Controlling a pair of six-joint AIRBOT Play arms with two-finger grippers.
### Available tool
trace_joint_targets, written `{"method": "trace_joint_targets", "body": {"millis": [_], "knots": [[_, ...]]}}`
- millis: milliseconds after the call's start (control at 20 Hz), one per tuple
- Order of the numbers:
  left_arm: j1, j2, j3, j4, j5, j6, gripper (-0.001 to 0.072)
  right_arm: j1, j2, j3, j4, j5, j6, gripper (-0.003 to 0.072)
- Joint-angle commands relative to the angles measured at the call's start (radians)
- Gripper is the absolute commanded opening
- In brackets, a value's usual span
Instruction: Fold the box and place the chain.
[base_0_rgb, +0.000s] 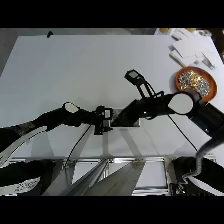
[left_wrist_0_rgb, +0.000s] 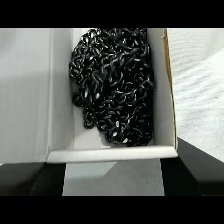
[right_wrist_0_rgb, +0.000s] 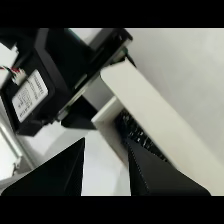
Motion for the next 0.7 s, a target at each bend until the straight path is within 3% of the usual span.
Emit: {"method": "trace_joint_targets", "body": {"millis": [0, 100, 150, 300, 500, 600, 650], "knots": [[0.0, 0.0, 0.0, 0.0, 0.0, 0.0, 0.0071, -0.05, -0.037, 0.109, 0.004, 0.027, -0.113, 0.0248], [0.0, 0.0, 0.0, 0.0, 0.0, 0.0, 0.0071, -0.102, -0.07, 0.143, 0.002, 0.004, -0.195, 0.0032], [0.001, 0.0, 0.0, 0.0, 0.0, 0.0, 0.0071, -0.123, -0.091, 0.143, -0.017, -0.012, -0.239, 0.0018], [0.0, 0.001, 0.0, 0.0, 0.0, 0.0, 0.0071, -0.114, -0.188, 0.143, -0.149, 0.015, -0.249, 0.0018], [0.0, 0.0, 0.0, 0.0, 0.0, 0.0, 0.0071, -0.051, -0.29, 0.12, -0.154, 0.066, -0.367, 0.0023], [0.0, 0.0, 0.0, 0.0, 0.0, 0.0, 0.0071, -0.013, -0.284, 0.091, -0.139, 0.082, -0.45, 0.0133], [0.001, 0.001, 0.0, 0.0, 0.0, 0.0, 0.0071, 0.004, -0.277, 0.082, -0.136, 0.09, -0.475, 0.0136]]}}
